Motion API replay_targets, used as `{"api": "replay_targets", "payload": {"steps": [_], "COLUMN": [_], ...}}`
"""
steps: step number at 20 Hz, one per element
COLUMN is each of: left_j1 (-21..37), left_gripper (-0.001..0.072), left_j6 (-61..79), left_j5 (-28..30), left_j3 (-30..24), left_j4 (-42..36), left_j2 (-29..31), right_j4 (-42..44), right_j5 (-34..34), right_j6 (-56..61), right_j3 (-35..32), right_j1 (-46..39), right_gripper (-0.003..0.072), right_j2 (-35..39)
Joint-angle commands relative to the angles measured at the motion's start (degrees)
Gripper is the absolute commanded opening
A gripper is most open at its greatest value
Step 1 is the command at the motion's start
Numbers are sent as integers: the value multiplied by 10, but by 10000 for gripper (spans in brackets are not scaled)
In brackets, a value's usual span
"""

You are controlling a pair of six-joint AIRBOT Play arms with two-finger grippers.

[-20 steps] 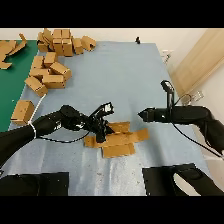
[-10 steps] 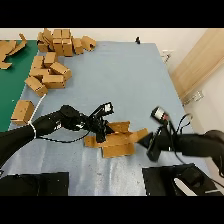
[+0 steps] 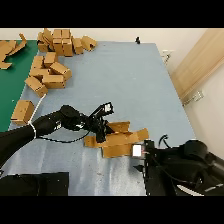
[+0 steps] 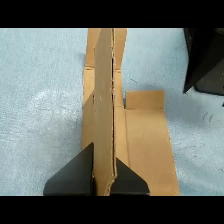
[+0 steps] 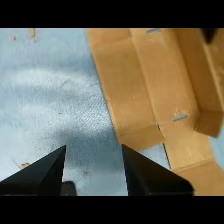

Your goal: Fold the box.

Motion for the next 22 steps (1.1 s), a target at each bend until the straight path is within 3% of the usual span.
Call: {"api": "replay_targets", "payload": {"steps": [1, 4, 7, 16, 22], "left_j1": [0, -1, -1, -1, -1], "left_gripper": [12, 12, 11, 12, 12], "left_j6": [0, 0, 0, 0, 0], "left_j5": [-2, -3, -2, -3, -3], "left_j3": [0, 1, 1, 0, 1], "left_j4": [0, 0, 0, 0, 0], "left_j2": [0, 0, 0, 0, 0], "right_j4": [-70, -142, -158, -228, -229], "right_j5": [65, 143, 207, 210, 196], "right_j6": [-33, -23, 16, 66, 119], "right_j3": [-7, -6, -6, -4, 11], "right_j1": [32, 33, 44, 47, 46], "right_gripper": [517, 517, 517, 516, 517], "right_j2": [-93, -142, -148, -145, -89]}}
